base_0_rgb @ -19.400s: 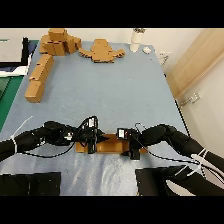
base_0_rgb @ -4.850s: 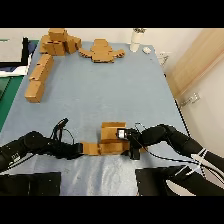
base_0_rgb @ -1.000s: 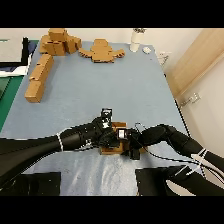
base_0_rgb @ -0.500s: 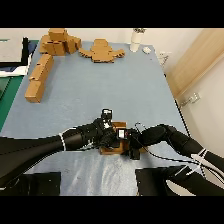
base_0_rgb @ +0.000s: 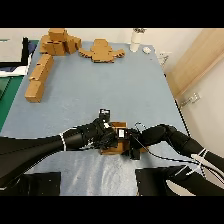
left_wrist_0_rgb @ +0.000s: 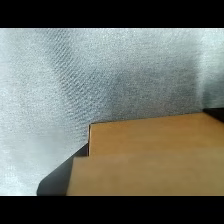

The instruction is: Fold the box.

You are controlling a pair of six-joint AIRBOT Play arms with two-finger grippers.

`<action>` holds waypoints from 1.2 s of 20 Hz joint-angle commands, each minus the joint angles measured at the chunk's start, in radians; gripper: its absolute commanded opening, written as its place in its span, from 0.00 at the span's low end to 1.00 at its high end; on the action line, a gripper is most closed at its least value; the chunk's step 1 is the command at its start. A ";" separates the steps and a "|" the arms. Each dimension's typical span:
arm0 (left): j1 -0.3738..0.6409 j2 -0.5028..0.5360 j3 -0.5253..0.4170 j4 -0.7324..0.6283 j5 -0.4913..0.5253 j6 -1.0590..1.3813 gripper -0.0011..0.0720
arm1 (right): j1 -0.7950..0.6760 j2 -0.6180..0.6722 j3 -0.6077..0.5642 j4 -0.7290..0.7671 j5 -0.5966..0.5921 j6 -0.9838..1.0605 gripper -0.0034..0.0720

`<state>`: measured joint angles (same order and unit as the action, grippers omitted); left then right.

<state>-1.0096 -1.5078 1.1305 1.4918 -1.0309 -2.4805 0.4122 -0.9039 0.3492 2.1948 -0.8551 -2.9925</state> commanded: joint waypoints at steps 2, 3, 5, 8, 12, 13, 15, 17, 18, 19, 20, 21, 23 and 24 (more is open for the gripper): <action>-0.001 0.002 0.001 -0.006 -0.002 0.017 0.24 | 0.001 0.000 0.001 0.000 0.001 -0.001 0.84; 0.000 0.005 0.003 -0.007 -0.006 0.013 0.71 | 0.001 0.000 0.001 0.001 0.001 -0.001 0.84; 0.004 0.013 0.011 -0.003 -0.030 0.005 0.79 | 0.001 0.000 0.001 0.001 0.001 -0.001 0.84; 0.013 0.027 0.020 -0.003 -0.056 0.004 0.79 | 0.001 0.000 0.001 0.000 0.001 -0.001 0.84; 0.019 0.028 0.019 -0.003 -0.098 0.000 0.79 | 0.001 0.000 0.001 0.000 0.001 -0.001 0.84; 0.019 0.028 0.019 -0.002 -0.098 0.000 0.79 | 0.001 0.000 0.001 0.001 0.001 -0.001 0.84; 0.019 0.026 0.019 -0.002 -0.095 -0.001 0.66 | 0.001 0.000 0.001 0.000 0.001 -0.001 0.84; 0.018 0.010 0.019 -0.002 -0.095 0.000 0.51 | 0.001 0.000 0.001 0.001 0.001 -0.001 0.84; 0.017 0.001 0.019 -0.003 -0.095 0.000 0.51 | 0.001 0.000 0.001 0.001 0.001 -0.001 0.84; 0.013 -0.006 0.019 -0.002 -0.095 0.000 0.51 | 0.001 0.000 0.001 0.000 0.001 -0.001 0.84; 0.012 -0.010 0.019 -0.001 -0.094 -0.004 0.51 | 0.001 0.000 0.001 0.001 0.001 -0.001 0.84; 0.012 -0.010 0.019 0.005 -0.095 -0.015 0.35 | 0.001 0.000 0.001 0.001 0.001 -0.001 0.84; 0.012 -0.010 0.020 0.017 -0.082 -0.023 0.04 | 0.001 0.000 0.001 0.001 0.001 -0.001 0.84; 0.011 -0.010 0.020 0.016 -0.076 -0.023 0.04 | 0.001 0.000 0.001 0.000 0.001 -0.001 0.84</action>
